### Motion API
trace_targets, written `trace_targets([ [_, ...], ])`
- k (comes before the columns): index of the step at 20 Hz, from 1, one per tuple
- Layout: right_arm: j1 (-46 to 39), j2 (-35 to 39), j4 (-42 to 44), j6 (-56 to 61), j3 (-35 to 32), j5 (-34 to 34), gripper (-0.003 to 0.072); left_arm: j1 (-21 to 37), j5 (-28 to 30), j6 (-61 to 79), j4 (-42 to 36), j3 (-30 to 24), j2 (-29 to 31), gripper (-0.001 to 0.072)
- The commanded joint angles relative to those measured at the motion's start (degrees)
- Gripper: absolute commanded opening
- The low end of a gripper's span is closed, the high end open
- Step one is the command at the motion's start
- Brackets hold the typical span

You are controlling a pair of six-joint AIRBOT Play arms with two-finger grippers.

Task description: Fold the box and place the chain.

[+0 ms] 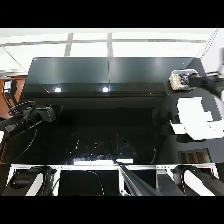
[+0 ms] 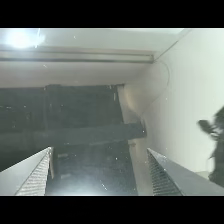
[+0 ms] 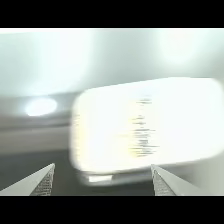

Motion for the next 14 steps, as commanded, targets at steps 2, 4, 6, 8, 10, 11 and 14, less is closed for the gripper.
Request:
trace_targets([
  [2, -24.02, -1.36, -14.91, 20.74, 2.14, 8.09, 0.0708, 0.00, -2.05, -0.07, 0.00, 0.00, -0.02, 0.0711],
  [4, -33.24, -6.08, -12.57, 18.73, 5.38, 18.16, 0.0708, 0.00, -2.89, -0.07, 0.00, 0.00, -0.04, 0.0711],
  [6, -38.82, -13.79, -6.73, 8.66, 11.23, 29.90, 0.0708, 0.00, -3.37, -0.09, -0.02, 0.00, -0.04, 0.0711],
  [8, -40.46, -21.51, -4.31, 0.74, 17.20, 40.74, 0.0708, 0.00, -3.43, -0.07, -0.11, 0.00, -0.04, 0.0711],
  [10, -39.87, -26.73, -5.07, -7.08, 21.29, 47.67, 0.0708, 0.00, -3.58, -0.09, -0.28, 0.00, -0.04, 0.0711],
  [11, -39.32, -28.26, -5.07, -11.17, 22.71, 49.20, 0.0708, 0.00, -3.87, -0.09, -0.28, 0.00, -0.04, 0.0711],
  [14, -37.79, -29.09, -4.59, -21.62, 24.04, 48.30, 0.0707, 0.00, -3.80, -0.11, -0.22, 0.00, -0.04, 0.0711],
])
